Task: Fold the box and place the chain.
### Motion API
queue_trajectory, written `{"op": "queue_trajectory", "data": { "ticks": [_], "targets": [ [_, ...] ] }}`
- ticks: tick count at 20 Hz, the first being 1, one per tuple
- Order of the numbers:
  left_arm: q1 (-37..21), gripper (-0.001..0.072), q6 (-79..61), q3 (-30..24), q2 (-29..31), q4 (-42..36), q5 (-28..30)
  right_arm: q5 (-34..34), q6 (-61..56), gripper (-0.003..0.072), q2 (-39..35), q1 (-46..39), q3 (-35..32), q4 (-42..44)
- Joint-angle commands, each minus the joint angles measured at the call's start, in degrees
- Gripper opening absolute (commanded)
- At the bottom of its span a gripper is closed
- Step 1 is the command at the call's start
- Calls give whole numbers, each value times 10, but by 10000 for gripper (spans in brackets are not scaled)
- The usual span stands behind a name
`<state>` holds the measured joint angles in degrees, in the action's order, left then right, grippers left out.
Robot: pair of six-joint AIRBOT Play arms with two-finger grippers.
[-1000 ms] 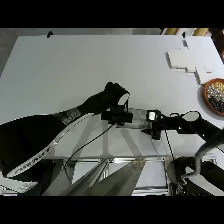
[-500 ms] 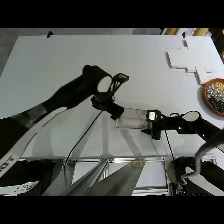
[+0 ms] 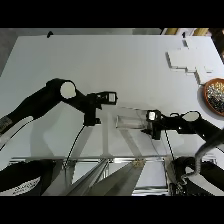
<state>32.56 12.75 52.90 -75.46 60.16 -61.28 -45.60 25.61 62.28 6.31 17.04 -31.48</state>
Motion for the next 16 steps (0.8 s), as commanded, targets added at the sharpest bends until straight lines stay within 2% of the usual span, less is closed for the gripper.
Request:
{"op": "queue_trajectory", "data": {
  "ticks": [1,4,8,16],
  "targets": [
    [-30,700,-289,-47,-36,-137,59,0,0,394,0,0,0,0],
    [-26,700,-330,-47,-86,-228,73,0,0,394,0,0,0,0],
    [-20,701,-355,-47,-115,-251,77,0,0,394,0,0,0,0],
    [13,702,-355,-47,-123,-298,107,0,0,394,0,0,0,0]
  ]
}}
